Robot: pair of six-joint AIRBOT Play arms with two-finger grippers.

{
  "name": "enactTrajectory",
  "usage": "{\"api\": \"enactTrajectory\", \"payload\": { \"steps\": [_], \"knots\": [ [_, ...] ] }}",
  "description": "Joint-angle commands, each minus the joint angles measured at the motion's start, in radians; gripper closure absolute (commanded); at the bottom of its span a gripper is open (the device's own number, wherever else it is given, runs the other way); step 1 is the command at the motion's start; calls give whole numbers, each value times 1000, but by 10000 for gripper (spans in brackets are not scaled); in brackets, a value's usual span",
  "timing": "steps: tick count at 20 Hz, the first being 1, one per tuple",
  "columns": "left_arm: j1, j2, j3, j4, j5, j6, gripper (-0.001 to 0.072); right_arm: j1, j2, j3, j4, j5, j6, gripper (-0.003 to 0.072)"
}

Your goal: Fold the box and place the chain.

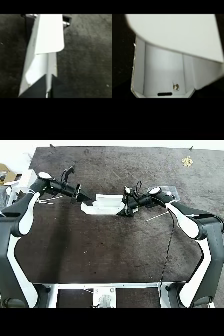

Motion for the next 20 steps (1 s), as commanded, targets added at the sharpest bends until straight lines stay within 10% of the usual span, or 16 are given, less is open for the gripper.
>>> {"api": "enactTrajectory", "payload": {
  "steps": [1,20],
  "knots": [
    [-36,10,-3,21,-48,-68,698,1,0,0,0,2,0,443],
    [-119,10,-3,14,551,-123,698,1,0,0,0,2,0,443]
  ]
}}
